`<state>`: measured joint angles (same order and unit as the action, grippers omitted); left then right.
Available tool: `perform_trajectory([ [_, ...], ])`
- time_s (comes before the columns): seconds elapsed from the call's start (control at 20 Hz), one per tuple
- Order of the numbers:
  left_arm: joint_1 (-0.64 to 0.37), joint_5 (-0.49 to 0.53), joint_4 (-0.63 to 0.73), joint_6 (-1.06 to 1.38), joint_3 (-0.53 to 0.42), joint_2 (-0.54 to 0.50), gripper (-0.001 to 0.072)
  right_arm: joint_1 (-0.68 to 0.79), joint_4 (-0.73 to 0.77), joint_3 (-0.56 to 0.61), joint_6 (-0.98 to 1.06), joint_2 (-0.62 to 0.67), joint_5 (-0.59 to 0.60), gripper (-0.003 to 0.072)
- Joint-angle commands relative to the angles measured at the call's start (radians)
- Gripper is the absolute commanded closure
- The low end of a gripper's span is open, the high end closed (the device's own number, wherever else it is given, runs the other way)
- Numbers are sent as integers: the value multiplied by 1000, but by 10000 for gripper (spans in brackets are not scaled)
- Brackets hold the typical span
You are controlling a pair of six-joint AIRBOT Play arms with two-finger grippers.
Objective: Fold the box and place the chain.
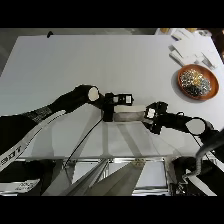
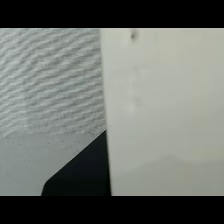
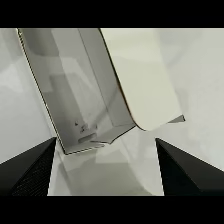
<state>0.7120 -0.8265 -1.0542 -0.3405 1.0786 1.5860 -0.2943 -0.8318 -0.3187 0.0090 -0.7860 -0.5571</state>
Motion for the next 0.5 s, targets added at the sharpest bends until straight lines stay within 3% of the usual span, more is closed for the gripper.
perform_trajectory([
  [0.0,0,0,-1,0,0,0,697,47,139,0,-193,-60,-19,5],
  [0.2,0,0,-1,0,0,0,697,103,272,-5,-388,-151,-42,5],
  [0.45,0,0,0,0,0,0,697,135,315,-53,-415,-243,-130,4],
])
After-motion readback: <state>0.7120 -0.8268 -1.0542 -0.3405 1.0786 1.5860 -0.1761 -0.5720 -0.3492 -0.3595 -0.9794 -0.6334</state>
